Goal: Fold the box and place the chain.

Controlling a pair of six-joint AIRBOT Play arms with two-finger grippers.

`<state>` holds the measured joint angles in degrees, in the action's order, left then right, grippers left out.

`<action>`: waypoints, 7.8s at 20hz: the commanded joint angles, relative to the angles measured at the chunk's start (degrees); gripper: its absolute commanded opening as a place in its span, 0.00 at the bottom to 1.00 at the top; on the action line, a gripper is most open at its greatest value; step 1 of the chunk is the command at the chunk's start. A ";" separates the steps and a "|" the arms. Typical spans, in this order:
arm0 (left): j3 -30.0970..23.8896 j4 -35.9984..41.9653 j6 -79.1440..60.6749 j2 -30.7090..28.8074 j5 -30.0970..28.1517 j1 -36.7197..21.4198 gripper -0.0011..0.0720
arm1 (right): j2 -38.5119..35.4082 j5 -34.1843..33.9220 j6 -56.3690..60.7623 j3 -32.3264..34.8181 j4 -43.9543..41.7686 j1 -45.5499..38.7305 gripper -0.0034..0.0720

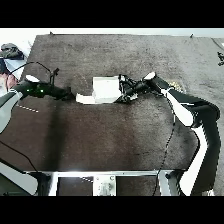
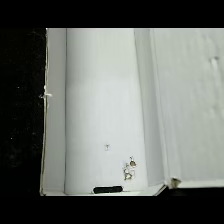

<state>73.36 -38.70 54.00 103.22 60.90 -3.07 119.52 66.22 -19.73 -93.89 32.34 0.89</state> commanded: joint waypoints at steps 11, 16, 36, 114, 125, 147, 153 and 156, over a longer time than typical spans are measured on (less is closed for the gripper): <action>-3.65 15.50 -3.69 0.66 -5.81 7.32 0.03 | 0.00 0.02 0.02 -0.02 0.00 0.00 0.54; -2.05 19.82 -6.54 0.52 -2.78 7.32 0.03 | 0.00 0.02 0.02 -0.02 0.00 0.00 0.54; 2.29 11.61 1.62 -1.44 0.92 9.49 0.36 | 0.00 0.00 0.02 -0.02 0.00 0.00 0.54; 36.63 -51.28 56.54 14.03 14.97 31.89 0.50 | 0.00 0.02 0.02 -0.02 -0.02 0.00 0.54; 40.35 -51.74 45.38 8.94 18.25 31.65 0.85 | 0.00 0.02 0.02 -0.02 -0.02 0.00 0.54; 27.02 -15.63 -8.02 2.40 10.32 9.99 0.84 | 0.00 0.00 0.02 -0.02 0.00 0.00 0.54; 26.64 -11.34 -14.27 2.62 4.00 9.99 0.84 | 0.00 0.02 0.02 -0.02 0.00 0.00 0.54; 23.82 -0.83 -31.82 3.96 6.64 7.52 0.84 | 0.00 0.00 0.02 -0.02 -0.02 0.00 0.54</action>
<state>99.07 -48.47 36.95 106.28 66.50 6.07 119.55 66.19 -19.70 -93.89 32.34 0.84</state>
